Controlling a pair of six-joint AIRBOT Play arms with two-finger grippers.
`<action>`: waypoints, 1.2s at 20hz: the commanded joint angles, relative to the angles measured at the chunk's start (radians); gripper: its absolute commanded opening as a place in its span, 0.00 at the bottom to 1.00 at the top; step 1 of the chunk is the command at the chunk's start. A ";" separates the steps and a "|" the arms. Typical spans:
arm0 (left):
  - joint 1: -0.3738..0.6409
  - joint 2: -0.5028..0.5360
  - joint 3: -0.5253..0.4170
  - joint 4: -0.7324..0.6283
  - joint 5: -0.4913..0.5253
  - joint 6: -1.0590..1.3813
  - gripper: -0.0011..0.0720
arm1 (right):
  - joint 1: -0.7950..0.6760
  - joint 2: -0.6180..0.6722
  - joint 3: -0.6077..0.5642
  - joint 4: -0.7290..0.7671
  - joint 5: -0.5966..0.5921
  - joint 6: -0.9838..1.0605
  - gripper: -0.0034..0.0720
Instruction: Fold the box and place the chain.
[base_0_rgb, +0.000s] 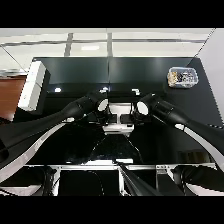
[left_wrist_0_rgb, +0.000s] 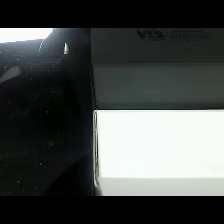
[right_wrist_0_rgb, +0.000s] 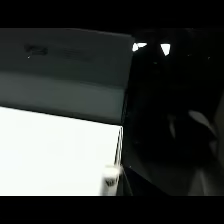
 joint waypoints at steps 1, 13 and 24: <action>0.001 0.001 0.001 0.000 -0.001 0.000 0.05 | 0.027 -0.039 0.036 -0.055 0.022 0.072 0.39; 0.001 0.001 0.001 0.000 -0.004 0.000 0.05 | 0.027 -0.042 0.038 -0.024 0.052 0.122 0.38; 0.001 0.001 0.001 0.000 -0.004 0.000 0.05 | 0.027 -0.069 0.038 -0.028 0.058 0.130 0.09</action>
